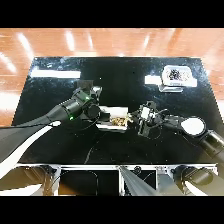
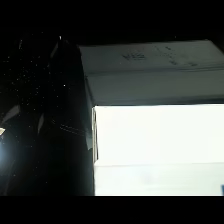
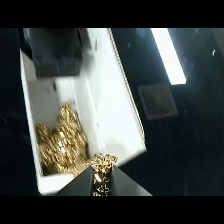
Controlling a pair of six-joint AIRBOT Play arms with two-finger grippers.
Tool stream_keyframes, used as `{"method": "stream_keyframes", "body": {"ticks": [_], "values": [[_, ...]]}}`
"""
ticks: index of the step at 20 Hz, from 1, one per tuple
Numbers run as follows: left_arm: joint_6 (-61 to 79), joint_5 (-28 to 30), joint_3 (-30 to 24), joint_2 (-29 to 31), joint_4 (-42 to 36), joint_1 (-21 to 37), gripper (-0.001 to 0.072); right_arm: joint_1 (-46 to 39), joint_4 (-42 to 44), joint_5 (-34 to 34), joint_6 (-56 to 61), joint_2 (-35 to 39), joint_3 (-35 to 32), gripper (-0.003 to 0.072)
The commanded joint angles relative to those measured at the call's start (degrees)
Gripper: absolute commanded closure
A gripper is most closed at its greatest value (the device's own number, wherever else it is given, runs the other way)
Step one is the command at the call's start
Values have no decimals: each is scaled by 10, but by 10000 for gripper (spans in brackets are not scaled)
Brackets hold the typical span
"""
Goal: Fold the box and place the chain.
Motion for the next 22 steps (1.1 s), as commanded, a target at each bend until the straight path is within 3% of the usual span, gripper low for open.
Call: {"method": "stream_keyframes", "body": {"ticks": [1,5,12,13,14,15,19,22], "values": [[0,0,0,0,0,0,686,42,36,-27,15,17,7,658],[0,0,0,0,0,0,686,93,72,-144,15,10,8,659],[0,0,0,0,0,0,686,123,193,-158,15,-62,27,641],[0,0,0,0,0,0,686,123,195,-159,17,-71,27,482],[0,0,0,0,0,0,686,123,195,-160,17,-77,27,274],[0,0,0,0,0,0,686,123,195,-159,17,-77,27,169],[0,0,1,0,0,0,686,123,195,-164,19,-65,27,164],[0,-1,2,1,0,0,686,107,186,-162,118,-18,27,165]]}}
